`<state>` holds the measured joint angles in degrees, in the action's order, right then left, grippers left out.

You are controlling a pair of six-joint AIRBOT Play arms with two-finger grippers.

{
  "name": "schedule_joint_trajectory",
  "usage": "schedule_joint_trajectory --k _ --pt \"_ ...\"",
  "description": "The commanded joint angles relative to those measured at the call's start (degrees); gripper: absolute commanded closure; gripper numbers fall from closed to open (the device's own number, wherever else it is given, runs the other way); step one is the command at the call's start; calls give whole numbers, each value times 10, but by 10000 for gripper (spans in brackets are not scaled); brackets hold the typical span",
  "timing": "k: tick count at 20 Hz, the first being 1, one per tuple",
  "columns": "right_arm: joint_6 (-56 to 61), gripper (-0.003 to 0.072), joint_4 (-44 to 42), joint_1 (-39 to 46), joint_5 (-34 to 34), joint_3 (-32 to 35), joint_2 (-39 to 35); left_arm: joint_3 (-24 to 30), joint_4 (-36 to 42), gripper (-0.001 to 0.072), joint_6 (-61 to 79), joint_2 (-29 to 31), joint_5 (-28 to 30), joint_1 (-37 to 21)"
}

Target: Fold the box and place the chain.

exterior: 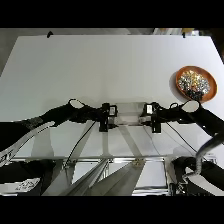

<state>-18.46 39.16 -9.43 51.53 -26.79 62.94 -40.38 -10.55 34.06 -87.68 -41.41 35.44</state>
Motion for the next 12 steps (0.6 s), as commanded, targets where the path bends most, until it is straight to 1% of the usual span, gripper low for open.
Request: schedule_joint_trajectory --k 1,2,3,4,5,8,10,12 --pt "14 252 -2 0 3 1 -3 0 0 642 0 0 0 0" --pt "37 284 2 0 3 1 -10 0 0 642 0 0 0 0" --pt "68 399 14 0 3 1 -23 0 0 642 0 0 0 0" --pt "105 549 30 0 3 1 -40 0 0 642 0 0 0 0" --pt "160 665 45 0 4 1 -65 0 0 642 0 0 0 0" --pt "286 666 71 0 3 1 -139 0 0 642 0 0 0 0" --pt "374 666 117 0 -4 1 -185 0 0 642 0 0 0 0" --pt "480 666 176 7 -22 0 -205 0 0 642 0 0 0 0"
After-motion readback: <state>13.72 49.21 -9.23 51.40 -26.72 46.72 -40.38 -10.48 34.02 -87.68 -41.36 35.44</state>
